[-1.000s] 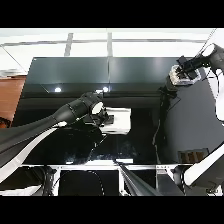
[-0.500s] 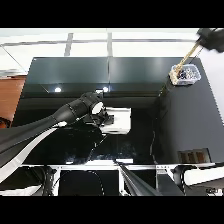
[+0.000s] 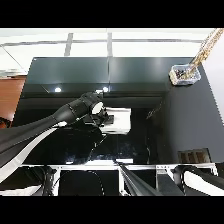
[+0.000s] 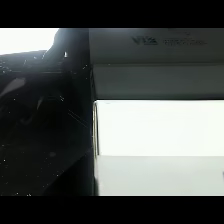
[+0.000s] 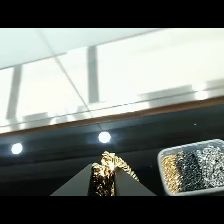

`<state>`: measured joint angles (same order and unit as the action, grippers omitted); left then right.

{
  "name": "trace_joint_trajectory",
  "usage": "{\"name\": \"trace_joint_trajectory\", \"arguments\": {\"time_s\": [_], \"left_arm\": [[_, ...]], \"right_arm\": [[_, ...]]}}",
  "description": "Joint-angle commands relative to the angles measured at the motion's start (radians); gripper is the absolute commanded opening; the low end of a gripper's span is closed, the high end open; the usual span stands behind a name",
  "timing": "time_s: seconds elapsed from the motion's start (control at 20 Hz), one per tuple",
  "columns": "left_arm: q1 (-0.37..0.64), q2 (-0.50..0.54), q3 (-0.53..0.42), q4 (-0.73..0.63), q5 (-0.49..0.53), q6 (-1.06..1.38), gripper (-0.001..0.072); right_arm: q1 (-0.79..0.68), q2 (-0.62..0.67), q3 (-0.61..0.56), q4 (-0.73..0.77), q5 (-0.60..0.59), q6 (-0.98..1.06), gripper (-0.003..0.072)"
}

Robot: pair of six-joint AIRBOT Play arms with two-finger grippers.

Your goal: Fold the box and place the chain.

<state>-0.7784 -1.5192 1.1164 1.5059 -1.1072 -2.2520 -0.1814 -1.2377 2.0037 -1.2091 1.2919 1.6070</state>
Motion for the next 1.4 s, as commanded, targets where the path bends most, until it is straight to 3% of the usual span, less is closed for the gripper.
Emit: {"name": "trace_joint_trajectory", "arguments": {"time_s": [0.0,0.2,0.45,0.65,0.95,1.15,1.35], "left_arm": [[0.000,0.000,0.001,0.000,-0.001,0.000,0.0024],[0.000,0.000,0.001,0.000,-0.003,0.000,0.0023],[0.000,0.000,0.001,0.000,-0.002,0.000,0.0023],[0.000,0.000,0.001,0.000,-0.001,0.000,0.0024],[0.000,0.000,0.001,0.000,-0.002,0.000,0.0024],[0.000,0.000,0.001,0.000,-0.002,0.000,0.0024],[0.000,0.000,0.001,0.000,-0.002,0.000,0.0024]], "right_arm": [[0.039,0.095,0.001,0.061,0.100,-0.031,0.0013],[0.150,0.139,-0.004,0.069,0.270,-0.034,0.0013],[0.360,0.167,-0.089,0.090,0.384,-0.048,0.0014],[0.459,0.167,-0.155,0.114,0.353,-0.055,0.0014],[0.548,0.166,-0.211,0.260,0.211,-0.055,0.0014],[0.600,0.166,-0.219,0.283,0.162,-0.055,0.0014],[0.635,0.164,-0.303,0.266,0.138,-0.053,0.0014]]}}
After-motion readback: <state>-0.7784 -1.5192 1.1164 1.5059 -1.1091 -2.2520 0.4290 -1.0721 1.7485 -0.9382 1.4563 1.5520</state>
